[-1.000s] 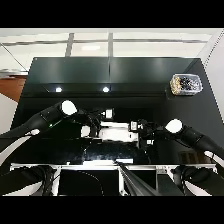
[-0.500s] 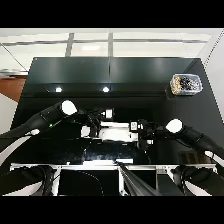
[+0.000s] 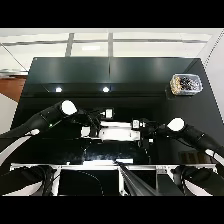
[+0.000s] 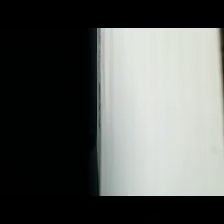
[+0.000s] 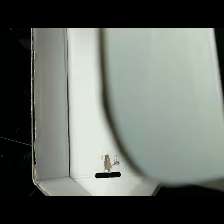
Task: Fold the box and place the chain.
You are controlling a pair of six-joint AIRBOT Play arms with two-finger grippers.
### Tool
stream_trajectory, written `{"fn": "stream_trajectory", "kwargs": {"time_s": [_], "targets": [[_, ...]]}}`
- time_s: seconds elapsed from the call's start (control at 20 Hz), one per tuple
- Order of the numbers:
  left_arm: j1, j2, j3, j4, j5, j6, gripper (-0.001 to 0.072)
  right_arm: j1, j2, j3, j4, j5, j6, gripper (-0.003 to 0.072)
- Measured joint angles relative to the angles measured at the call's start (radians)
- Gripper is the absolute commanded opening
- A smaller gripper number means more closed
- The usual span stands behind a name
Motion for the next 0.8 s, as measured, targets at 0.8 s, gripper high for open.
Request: {"fn": "stream_trajectory", "kwargs": {"time_s": [0.8], "targets": [[0.000,0.000,0.000,-0.001,-0.025,-0.002,0.0031,0.053,-0.050,0.000,0.024,-0.106,0.006,0.0694]]}}
